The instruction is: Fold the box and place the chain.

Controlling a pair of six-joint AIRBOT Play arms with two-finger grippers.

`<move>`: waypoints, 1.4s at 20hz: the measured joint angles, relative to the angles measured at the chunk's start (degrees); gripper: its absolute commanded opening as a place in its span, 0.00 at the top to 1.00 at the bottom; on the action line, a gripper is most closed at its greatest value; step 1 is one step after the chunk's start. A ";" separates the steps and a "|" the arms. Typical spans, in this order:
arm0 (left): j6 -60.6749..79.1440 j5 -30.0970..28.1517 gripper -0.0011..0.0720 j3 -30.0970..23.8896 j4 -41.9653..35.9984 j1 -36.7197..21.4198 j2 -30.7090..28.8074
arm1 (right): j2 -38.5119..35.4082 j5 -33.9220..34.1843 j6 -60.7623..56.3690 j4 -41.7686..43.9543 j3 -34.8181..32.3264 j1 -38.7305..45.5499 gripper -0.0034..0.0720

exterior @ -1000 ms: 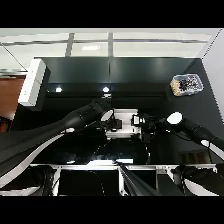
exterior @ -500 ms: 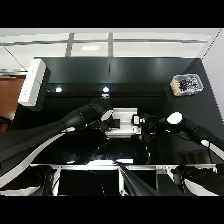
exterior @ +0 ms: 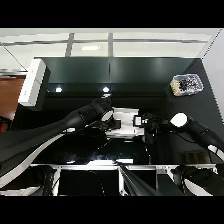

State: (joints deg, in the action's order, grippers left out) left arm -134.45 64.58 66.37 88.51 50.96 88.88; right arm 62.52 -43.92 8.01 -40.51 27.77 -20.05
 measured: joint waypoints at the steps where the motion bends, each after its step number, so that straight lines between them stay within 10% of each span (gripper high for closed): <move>1: 0.52 0.07 0.95 0.00 0.09 0.00 0.00 | -0.28 -0.42 -0.17 -0.37 0.00 0.00 0.06; 4: 1.40 0.22 0.95 0.00 0.20 0.00 0.00 | -0.76 -1.09 -0.42 -1.11 0.00 0.00 0.13; 5: 1.53 0.26 0.95 -0.02 0.26 0.00 0.00 | -0.85 -1.46 -0.46 -1.27 0.00 0.00 0.31; 21: 1.92 0.13 0.95 0.00 0.39 0.00 0.00 | -1.01 -1.60 -9.01 -5.49 0.00 0.00 0.31; 24: 2.05 0.11 0.95 -0.02 0.39 0.00 0.00 | -0.92 -1.40 -9.84 -3.98 0.00 -0.04 0.64; 28: 2.05 0.07 0.95 -0.02 0.39 0.00 0.02 | -0.68 -0.90 -10.23 -1.20 0.00 -0.83 0.64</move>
State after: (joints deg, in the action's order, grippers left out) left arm -132.40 64.64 66.35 88.90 50.96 88.90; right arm 61.84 -44.82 -2.22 -41.71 27.77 -20.88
